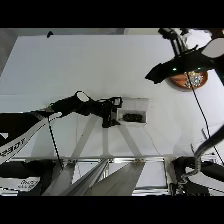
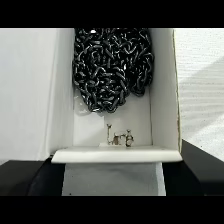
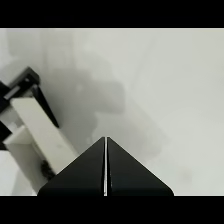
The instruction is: Fold the box and place the chain.
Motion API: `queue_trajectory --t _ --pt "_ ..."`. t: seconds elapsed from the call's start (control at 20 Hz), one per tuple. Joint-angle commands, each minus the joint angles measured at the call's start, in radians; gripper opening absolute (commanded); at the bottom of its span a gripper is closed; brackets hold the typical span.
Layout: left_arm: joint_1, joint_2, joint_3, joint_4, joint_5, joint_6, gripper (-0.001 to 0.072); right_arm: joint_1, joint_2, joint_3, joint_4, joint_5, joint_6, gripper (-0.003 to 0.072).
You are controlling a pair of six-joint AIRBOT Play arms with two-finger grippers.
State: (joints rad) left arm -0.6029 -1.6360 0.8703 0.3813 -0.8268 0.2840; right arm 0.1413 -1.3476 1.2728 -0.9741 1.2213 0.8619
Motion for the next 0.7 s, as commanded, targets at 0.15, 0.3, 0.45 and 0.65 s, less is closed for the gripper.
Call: queue_trajectory --t 0.15,0.3,0.45,0.65 --pt "0.001 0.0 0.0 0.0 0.0 0.0 0.021 0.068 -0.188 0.018 -0.104 0.182 -0.262 0.001" --pt "0.001 0.0 0.0 0.0 0.0 0.0 0.021 0.088 -0.205 0.017 -0.098 0.139 -0.274 0.0054" --pt "0.001 0.0 0.0 0.0 0.0 0.0 0.021 0.102 -0.19 0.013 -0.089 0.195 -0.314 0.0138" --pt "0.001 0.0 0.0 0.0 0.0 0.0 0.021 0.114 -0.138 -0.061 -0.033 0.208 -0.389 0.022"
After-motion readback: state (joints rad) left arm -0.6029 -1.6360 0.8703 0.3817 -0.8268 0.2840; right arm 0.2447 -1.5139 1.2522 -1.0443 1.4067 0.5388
